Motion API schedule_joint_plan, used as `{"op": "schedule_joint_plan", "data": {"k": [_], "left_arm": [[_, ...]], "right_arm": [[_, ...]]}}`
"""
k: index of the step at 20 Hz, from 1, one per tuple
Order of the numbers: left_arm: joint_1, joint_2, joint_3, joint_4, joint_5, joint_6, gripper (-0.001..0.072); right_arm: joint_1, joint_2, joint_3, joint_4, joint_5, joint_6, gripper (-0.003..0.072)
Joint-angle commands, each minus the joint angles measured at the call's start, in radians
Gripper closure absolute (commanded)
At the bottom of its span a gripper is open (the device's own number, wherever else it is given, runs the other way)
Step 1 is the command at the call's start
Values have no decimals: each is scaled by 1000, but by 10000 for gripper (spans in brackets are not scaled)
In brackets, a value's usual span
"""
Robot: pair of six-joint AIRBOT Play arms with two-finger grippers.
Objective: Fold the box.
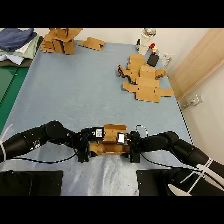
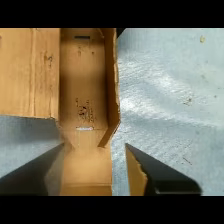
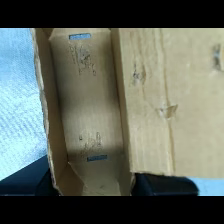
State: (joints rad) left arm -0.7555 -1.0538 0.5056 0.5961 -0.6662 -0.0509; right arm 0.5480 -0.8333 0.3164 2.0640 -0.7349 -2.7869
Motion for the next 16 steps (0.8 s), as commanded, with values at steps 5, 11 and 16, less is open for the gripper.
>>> {"op": "schedule_joint_plan", "data": {"k": [5, 11, 16], "left_arm": [[-38, -27, -3, -17, 130, 11, 428], [-61, -28, -3, -65, 151, 10, 541], [-62, -30, -3, -80, 150, 10, 617]], "right_arm": [[0, -1, 0, 0, 0, 0, 182], [0, -1, 0, 0, 0, 0, 181], [0, -1, 0, 0, 0, 0, 181]]}}
